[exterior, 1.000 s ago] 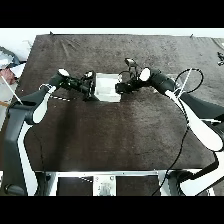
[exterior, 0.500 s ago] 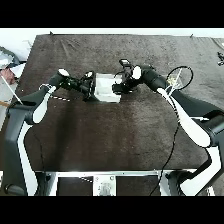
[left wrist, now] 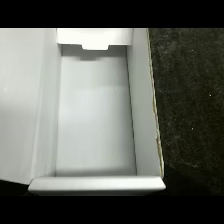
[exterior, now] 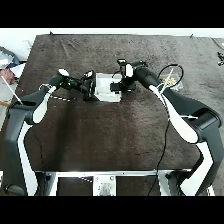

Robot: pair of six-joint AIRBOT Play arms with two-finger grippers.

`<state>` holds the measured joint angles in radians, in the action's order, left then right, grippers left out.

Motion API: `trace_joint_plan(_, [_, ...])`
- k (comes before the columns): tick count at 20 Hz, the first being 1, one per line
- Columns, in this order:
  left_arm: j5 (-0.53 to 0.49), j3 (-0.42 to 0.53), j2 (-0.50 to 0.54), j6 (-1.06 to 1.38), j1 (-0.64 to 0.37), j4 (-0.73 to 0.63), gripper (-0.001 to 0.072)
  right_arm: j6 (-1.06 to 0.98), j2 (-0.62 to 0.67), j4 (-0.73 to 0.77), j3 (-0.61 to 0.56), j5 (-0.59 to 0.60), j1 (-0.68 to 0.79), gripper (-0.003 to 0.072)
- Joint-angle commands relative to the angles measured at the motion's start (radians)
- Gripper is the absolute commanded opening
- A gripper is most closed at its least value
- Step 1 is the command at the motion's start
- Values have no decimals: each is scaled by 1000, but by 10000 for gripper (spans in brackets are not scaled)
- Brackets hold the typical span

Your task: Fold the box and place the chain.

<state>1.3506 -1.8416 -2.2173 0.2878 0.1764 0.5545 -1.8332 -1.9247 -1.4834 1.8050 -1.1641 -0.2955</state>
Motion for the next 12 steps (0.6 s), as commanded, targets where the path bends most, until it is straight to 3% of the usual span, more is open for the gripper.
trace_joint_plan(1, [1,-1,0,0,-1,-2,274,-43,-63,-51,117,-109,-23,387])
trace_joint_plan(3, [1,-1,0,0,-1,-2,274,-80,-83,-66,148,-164,-23,387])
trace_joint_plan(12, [1,-1,0,0,-1,-2,274,-189,-93,-103,149,-166,-24,371])
